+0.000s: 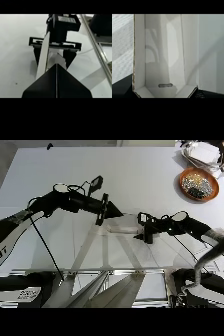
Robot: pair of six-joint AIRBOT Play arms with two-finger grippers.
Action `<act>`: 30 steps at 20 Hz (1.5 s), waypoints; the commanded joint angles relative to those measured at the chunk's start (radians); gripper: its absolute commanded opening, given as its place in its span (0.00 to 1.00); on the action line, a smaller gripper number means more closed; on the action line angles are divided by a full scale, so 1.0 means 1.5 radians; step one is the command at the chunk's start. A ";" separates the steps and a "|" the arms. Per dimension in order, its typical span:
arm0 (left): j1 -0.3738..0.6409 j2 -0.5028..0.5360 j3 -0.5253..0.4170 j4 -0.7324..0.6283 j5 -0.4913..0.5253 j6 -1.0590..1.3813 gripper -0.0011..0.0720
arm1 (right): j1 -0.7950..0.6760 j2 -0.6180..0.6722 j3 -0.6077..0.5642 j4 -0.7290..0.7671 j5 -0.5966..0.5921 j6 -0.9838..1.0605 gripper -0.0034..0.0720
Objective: Fold the box and place the chain.
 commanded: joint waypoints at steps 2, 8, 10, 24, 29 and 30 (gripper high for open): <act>-0.037 -0.053 0.028 0.006 0.049 -0.005 0.01 | 0.000 0.001 0.000 0.001 0.000 0.000 0.44; -0.031 -0.079 0.063 -0.064 0.146 -0.006 0.01 | 0.000 0.001 0.000 0.000 0.000 0.000 0.44; -0.031 -0.095 0.063 -0.039 0.148 -0.037 0.01 | 0.000 0.001 0.000 0.000 0.000 0.000 0.44; -0.018 -0.106 0.063 0.042 0.039 -0.094 0.02 | 0.000 0.001 0.000 0.000 0.000 0.000 0.44; 0.045 -0.022 0.063 0.260 0.002 -0.160 0.02 | 0.000 0.001 0.000 0.000 0.000 0.000 0.44; 0.053 -0.006 0.063 0.319 0.003 -0.172 0.02 | 0.000 0.001 0.000 0.000 0.000 0.000 0.44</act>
